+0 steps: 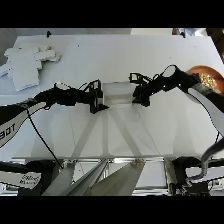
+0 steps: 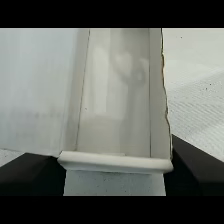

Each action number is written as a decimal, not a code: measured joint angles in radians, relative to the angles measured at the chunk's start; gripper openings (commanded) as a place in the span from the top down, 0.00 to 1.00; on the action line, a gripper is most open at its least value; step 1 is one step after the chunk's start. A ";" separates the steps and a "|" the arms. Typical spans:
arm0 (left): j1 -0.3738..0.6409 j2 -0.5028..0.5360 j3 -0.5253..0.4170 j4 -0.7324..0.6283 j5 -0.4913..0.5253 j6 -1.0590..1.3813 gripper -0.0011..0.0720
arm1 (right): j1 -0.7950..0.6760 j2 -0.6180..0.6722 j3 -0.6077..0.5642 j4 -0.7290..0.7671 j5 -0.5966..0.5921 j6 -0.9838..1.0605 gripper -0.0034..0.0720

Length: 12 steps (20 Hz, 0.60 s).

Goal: Fold the box and place the chain.

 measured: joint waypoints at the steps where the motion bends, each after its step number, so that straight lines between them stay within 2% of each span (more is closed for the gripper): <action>1: 0.000 0.000 0.000 0.000 0.000 0.000 0.27 | 0.000 -0.001 0.000 0.005 0.010 -0.008 0.63; 4: 0.000 0.000 0.000 0.001 -0.001 0.000 0.27 | 0.002 -0.002 0.000 0.014 0.031 -0.017 0.65; 7: 0.000 0.000 0.000 0.001 0.000 0.000 0.27 | 0.003 -0.002 0.000 0.032 0.039 -0.023 0.72; 9: 0.000 0.000 0.000 0.001 0.002 0.000 0.27 | 0.003 -0.002 0.000 0.056 0.035 -0.026 0.72; 10: 0.000 0.000 0.000 0.001 0.003 0.000 0.27 | 0.003 -0.002 0.000 0.078 0.026 -0.025 0.71; 12: 0.000 0.000 0.000 -0.001 0.002 0.000 0.27 | 0.003 -0.002 0.000 0.117 0.012 -0.025 0.54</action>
